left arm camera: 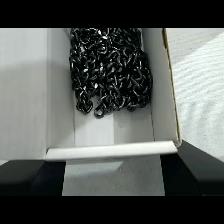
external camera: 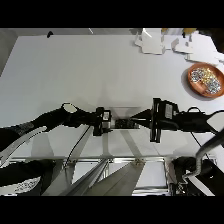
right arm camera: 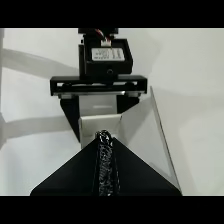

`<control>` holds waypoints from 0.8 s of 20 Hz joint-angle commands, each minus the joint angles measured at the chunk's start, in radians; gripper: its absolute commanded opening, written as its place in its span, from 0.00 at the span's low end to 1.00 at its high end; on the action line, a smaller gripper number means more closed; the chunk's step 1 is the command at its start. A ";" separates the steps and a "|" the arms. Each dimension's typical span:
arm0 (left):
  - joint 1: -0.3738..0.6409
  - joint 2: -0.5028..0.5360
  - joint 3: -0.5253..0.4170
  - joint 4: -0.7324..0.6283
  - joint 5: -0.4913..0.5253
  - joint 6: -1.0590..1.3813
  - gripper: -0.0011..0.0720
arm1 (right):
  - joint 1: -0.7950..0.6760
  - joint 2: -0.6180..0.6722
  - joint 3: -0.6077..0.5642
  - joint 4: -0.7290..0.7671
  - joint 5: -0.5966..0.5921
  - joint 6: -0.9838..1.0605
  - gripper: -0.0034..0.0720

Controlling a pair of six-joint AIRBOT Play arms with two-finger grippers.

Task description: Fold the box and place the chain.

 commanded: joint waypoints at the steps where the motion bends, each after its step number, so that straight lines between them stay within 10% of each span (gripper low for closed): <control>1: -0.001 0.001 0.000 0.000 0.000 0.000 0.30 | 0.038 -0.131 0.000 -0.002 -0.047 0.054 0.06; 10: -0.001 0.001 0.000 0.000 0.000 0.000 0.30 | 0.083 -0.276 0.158 -0.185 0.006 0.365 0.41; 16: -0.001 0.001 0.000 0.000 0.000 0.000 0.30 | 0.082 -0.416 0.401 -0.302 -0.093 0.480 0.06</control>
